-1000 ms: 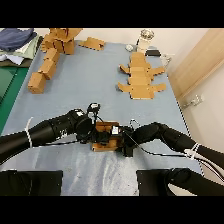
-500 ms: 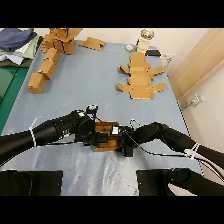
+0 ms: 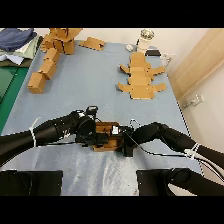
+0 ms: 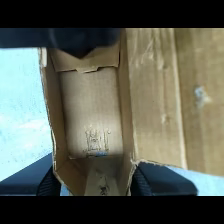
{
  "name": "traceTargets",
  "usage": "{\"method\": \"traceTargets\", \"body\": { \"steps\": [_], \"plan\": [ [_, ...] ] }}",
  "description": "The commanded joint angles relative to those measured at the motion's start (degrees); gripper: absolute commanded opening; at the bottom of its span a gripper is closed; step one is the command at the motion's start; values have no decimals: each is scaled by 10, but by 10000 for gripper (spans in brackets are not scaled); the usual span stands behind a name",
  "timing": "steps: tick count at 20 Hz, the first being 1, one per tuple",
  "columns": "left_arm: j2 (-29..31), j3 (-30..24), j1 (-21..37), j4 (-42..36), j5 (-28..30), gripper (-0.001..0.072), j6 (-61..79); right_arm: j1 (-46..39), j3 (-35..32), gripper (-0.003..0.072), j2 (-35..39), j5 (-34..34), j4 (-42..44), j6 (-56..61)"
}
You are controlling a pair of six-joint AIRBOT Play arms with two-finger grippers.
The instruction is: Fold the box.
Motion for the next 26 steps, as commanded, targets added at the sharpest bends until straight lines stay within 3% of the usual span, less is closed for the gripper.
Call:
{"method": "traceTargets", "body": {
  "steps": [1, 7, 11, 18, 20, 23, 24, 25, 26],
  "plan": [
    [0, 1, 1, 10, -6, 430, -19, 0, 0, 488, 0, 0, 0, 0],
    [-5, 17, -26, 60, -21, 429, -66, 0, 0, 488, 0, 0, 0, 0],
    [-50, 74, -43, 91, -90, 429, -73, 0, 0, 488, 0, 0, 0, 0],
    [-103, 114, -53, 110, -112, 410, -118, 0, 0, 488, 0, 0, 0, 0],
    [-103, 114, -57, 111, -111, 272, -121, 0, 0, 488, 0, 0, 0, 0],
    [-106, 114, -64, 115, -111, 230, -134, 0, 0, 488, 0, 0, 0, 0],
    [-107, 114, -64, 115, -111, 157, -141, 0, 0, 488, 0, 0, 0, 0],
    [-107, 114, -65, 119, -108, 15, -140, 0, 0, 488, 0, 0, 0, 0],
    [-107, 115, -67, 121, -106, 15, -142, 0, 0, 488, 0, 0, 0, 0]
  ]
}}
